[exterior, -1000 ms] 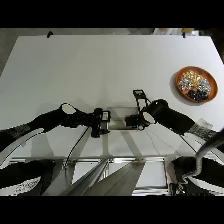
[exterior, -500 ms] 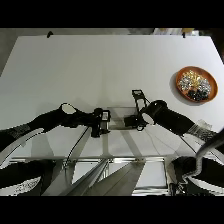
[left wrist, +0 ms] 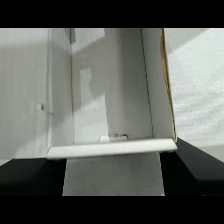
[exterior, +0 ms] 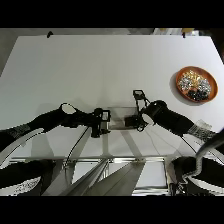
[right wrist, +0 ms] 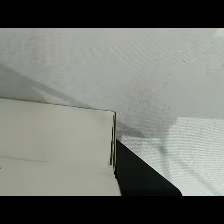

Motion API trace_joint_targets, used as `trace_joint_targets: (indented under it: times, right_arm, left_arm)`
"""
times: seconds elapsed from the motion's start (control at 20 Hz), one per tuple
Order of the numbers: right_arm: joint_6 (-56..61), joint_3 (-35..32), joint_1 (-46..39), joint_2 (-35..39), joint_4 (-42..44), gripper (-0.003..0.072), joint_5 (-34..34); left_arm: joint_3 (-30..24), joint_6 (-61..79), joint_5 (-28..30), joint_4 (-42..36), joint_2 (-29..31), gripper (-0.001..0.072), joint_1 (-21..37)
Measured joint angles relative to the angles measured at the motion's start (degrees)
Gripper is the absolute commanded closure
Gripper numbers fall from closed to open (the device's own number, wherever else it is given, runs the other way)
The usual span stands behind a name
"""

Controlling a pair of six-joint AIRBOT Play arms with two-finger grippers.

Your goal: Fold the box and place the chain.

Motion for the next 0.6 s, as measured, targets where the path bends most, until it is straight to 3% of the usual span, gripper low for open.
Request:
trace_joint_targets:
  times: [0.15,0.25,0.6]
  right_arm:
    - [0.74,0.00,0.02,-0.02,0.04,0.0654,0.13]
    - [0.72,0.00,0.02,-0.02,0.31,0.0542,0.15]
    - [4.79,0.00,0.02,-0.02,2.03,0.0545,-0.57]
  left_arm:
    - [0.00,0.07,0.04,0.09,0.00,0.0384,0.00]
    - [0.00,0.28,0.20,0.39,0.00,0.0384,0.00]
    - [0.00,0.28,0.33,0.46,0.00,0.0384,0.00]
